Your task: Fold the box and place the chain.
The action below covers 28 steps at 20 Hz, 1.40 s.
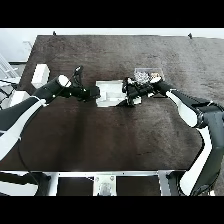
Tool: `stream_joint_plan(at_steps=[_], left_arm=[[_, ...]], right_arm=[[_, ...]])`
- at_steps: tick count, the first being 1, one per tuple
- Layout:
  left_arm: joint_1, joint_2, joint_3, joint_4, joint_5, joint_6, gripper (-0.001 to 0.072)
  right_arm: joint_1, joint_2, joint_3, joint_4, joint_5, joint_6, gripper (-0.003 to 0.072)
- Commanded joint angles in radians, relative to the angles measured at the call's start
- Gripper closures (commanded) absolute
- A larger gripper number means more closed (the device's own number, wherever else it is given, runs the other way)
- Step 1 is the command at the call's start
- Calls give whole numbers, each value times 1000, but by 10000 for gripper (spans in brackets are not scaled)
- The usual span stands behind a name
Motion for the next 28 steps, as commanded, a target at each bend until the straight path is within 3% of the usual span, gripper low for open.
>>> stream_joint_plan(at_steps=[1, 5, 9, 16, 23, 28], left_arm=[[-5, -2, 3, 20, 2, -24, 366], [-14, -3, 5, 43, 10, -55, 365], [-42, -34, 99, 227, -77, -195, 365], [-79, -81, 191, 367, -153, -327, 365], [-104, -126, 261, 398, -184, -364, 365], [-136, -197, 364, 487, -297, -434, 365]], right_arm=[[0, 0, 0, 0, 0, 0, 100], [0, 0, 0, 0, 0, 0, 100], [0, 0, 0, 0, 0, 0, 100], [0, 0, 0, 0, 0, 0, 100], [0, 0, 0, 0, 0, 0, 100], [0, 0, 0, 0, 0, 0, 100]])
